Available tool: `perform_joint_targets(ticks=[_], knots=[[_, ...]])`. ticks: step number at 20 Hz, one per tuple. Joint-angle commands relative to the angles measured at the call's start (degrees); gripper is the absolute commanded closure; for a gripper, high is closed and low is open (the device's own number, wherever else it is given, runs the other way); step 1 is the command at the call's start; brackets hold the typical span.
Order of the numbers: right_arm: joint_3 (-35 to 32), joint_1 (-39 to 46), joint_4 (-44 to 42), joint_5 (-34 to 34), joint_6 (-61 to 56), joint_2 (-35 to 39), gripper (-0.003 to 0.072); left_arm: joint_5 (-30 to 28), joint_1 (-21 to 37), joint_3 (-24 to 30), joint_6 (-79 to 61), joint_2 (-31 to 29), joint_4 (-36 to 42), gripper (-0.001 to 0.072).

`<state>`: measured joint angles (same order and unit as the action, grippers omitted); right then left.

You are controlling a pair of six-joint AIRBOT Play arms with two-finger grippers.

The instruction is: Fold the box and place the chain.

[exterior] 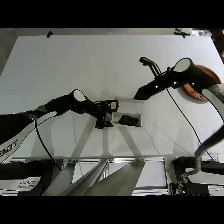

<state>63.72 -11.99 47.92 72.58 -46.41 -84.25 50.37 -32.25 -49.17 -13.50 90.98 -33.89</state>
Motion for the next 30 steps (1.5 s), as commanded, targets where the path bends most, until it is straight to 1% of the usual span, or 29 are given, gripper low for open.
perform_joint_targets(ticks=[1, 3, 5, 7, 8, 10, 11, 14, 15, 16, 17, 18, 21, 24, 26, 27, 30], knots=[[0.7, -3.8, 1.6, 5.6, 3.4, -0.2, 0.0655, 0.0, 0.0, 0.0, 0.0, 0.0, 0.0, 0.0455], [0.7, -6.5, 4.4, 6.1, 3.4, 0.9, 0.0652, 0.0, 0.0, 0.0, 0.0, 0.0, 0.0, 0.0455], [0.7, -9.1, 9.3, 6.3, 3.4, 2.5, 0.0582, 0.0, 0.0, 0.0, 0.0, 0.0, 0.0, 0.0455], [0.7, -11.0, 13.5, 6.6, 3.1, 4.3, 0.0538, 0.0, 0.0, 0.0, 0.0, 0.0, 0.0, 0.0455], [0.7, -11.6, 14.4, 6.5, 3.1, 5.1, 0.0467, 0.0, 0.0, 0.0, 0.0, 0.0, 0.0, 0.0455], [0.6, -13.0, 16.3, 6.0, 3.3, 6.7, 0.0366, 0.0, 0.0, 0.0, 0.0, 0.0, 0.0, 0.0455], [0.6, -13.6, 17.5, 5.8, 3.6, 7.2, 0.034, 0.0, 0.0, 0.0, 0.0, 0.0, 0.0, 0.0455], [0.4, -16.1, 19.5, 5.5, 5.2, 7.6, 0.0338, 0.0, 0.0, 0.0, 0.0, 0.0, 0.0, 0.0455], [0.0, -17.1, 19.7, 4.5, 6.1, 7.6, 0.0334, 0.0, 0.0, 0.0, 0.0, 0.0, 0.0, 0.0455], [-0.4, -18.0, 19.8, 3.1, 6.1, 7.6, 0.0299, 0.0, 0.0, 0.0, 0.0, 0.0, 0.0, 0.0455], [-0.8, -18.8, 19.8, 1.3, 6.0, 7.6, 0.0196, 0.0, 0.0, 0.0, 0.0, 0.0, 0.0, 0.0455], [-1.0, -19.5, 19.8, -0.1, 6.0, 7.6, 0.013, 0.0, 0.0, 0.0, 0.0, 0.0, 0.0, 0.0455], [-1.0, -20.9, 19.8, -2.3, 6.0, 7.6, 0.0122, 0.0, 0.0, 0.0, 0.0, 0.0, 0.0, 0.0455], [-1.9, -20.9, 22.3, -3.8, 5.0, 7.6, 0.0165, 0.0, 0.0, 0.0, 0.0, 0.0, 0.0, 0.0455], [-3.4, -21.4, 25.6, -4.6, 2.7, 7.6, 0.026, 0.0, 0.0, 0.0, 0.0, 0.0, 0.0, 0.0455], [-4.2, -21.6, 26.2, -4.7, 2.7, 7.6, 0.0286, 0.0, 0.0, 0.0, 0.0, 0.0, 0.0, 0.0455], [-5.2, -22.2, 26.4, -6.5, 0.9, 7.6, 0.0287, 0.0, 0.0, 0.0, 0.0, 0.0, 0.0, 0.0455]])
